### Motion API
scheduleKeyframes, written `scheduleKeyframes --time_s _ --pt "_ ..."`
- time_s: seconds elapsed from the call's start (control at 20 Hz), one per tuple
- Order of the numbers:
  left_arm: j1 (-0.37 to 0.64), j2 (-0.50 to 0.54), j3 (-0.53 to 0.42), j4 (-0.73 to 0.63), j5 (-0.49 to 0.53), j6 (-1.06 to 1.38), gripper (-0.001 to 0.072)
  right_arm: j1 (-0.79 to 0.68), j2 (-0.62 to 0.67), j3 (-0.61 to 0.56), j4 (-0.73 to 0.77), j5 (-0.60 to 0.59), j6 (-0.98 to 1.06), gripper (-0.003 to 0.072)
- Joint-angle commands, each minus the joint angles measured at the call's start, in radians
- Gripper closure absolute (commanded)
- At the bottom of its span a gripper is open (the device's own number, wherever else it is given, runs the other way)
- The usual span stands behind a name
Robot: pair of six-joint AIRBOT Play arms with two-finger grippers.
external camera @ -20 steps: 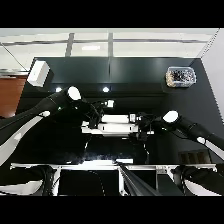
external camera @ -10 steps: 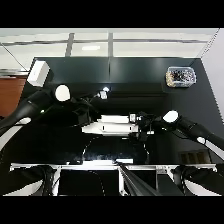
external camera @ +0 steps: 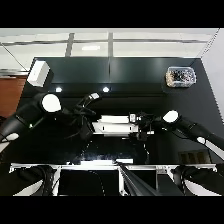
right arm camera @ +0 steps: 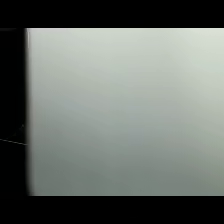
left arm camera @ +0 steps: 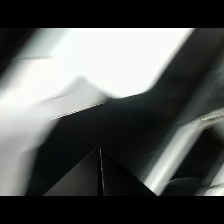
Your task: Fold the box and place the chain.
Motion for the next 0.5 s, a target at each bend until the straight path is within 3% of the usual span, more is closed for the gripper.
scheduleKeyframes --time_s 0.0,0.15,0.3,0.45 --pt "0.015 -0.023 -0.171 -0.53 0.079 0.162 0.0681 0.0 -0.001 0.0 -0.001 0.002 0.0 0.0495" --pt "0.07 -0.082 -0.215 -0.798 0.124 0.417 0.0683 0.001 -0.001 0.0 -0.001 0.002 0.0 0.0496" --pt "0.145 -0.106 -0.214 -1.055 0.29 0.59 0.0684 0.001 -0.001 0.0 -0.002 0.002 0.0 0.0495" --pt "0.154 -0.107 -0.198 -1.051 0.486 0.647 0.0684 0.001 -0.001 0.0 -0.002 0.002 0.0 0.0495"
